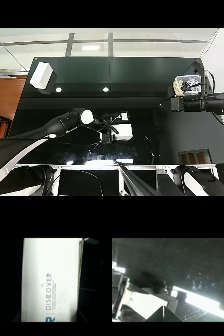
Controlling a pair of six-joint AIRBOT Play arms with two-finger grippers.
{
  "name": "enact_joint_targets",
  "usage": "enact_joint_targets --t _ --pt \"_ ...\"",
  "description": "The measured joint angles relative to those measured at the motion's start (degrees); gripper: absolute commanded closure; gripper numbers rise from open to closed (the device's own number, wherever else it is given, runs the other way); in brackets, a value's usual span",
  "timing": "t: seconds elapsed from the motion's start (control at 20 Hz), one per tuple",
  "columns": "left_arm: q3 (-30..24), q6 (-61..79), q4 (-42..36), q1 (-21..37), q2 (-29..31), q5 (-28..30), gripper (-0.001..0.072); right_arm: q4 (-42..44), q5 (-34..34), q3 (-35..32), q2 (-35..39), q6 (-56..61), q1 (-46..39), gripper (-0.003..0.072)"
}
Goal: Fold the box and place the chain.
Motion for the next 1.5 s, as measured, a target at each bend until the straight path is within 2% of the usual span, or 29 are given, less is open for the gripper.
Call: enact_joint_targets --t 0.2,0.4,0.7,0.95,1.1,1.2,1.35,1.5 --pt "-0.02 -6.62 3.74 3.72 1.99 -4.42 0.0428 0.02 0.00 0.00 0.00 0.02 0.00 0.0675" --pt "-0.02 -15.41 10.45 12.83 6.03 -10.60 0.0429 0.09 0.02 0.00 0.00 0.02 0.00 0.0675" --pt "-0.11 -22.58 13.99 35.71 13.42 -21.24 0.0430 0.22 0.00 0.00 0.00 0.00 0.00 0.0675" --pt "-0.83 -24.41 14.82 57.35 16.81 -25.42 0.0430 0.22 -0.35 0.00 0.00 0.00 0.00 0.0675" --pt "-1.99 -24.70 15.08 67.06 17.33 -24.41 0.0430 0.24 -1.01 0.00 0.00 0.00 0.00 0.0674" --pt "-2.34 -24.30 15.28 71.80 17.51 -20.92 0.0430 0.24 -1.18 0.00 0.00 0.00 0.00 0.0675" --pt "-2.60 -22.40 15.54 76.06 17.38 -13.73 0.0429 0.22 -1.38 0.00 0.00 0.00 0.02 0.0675" --pt "-2.60 -19.54 15.15 76.98 15.93 -5.84 0.0430 0.22 -1.46 0.00 0.00 0.11 0.00 0.0674"
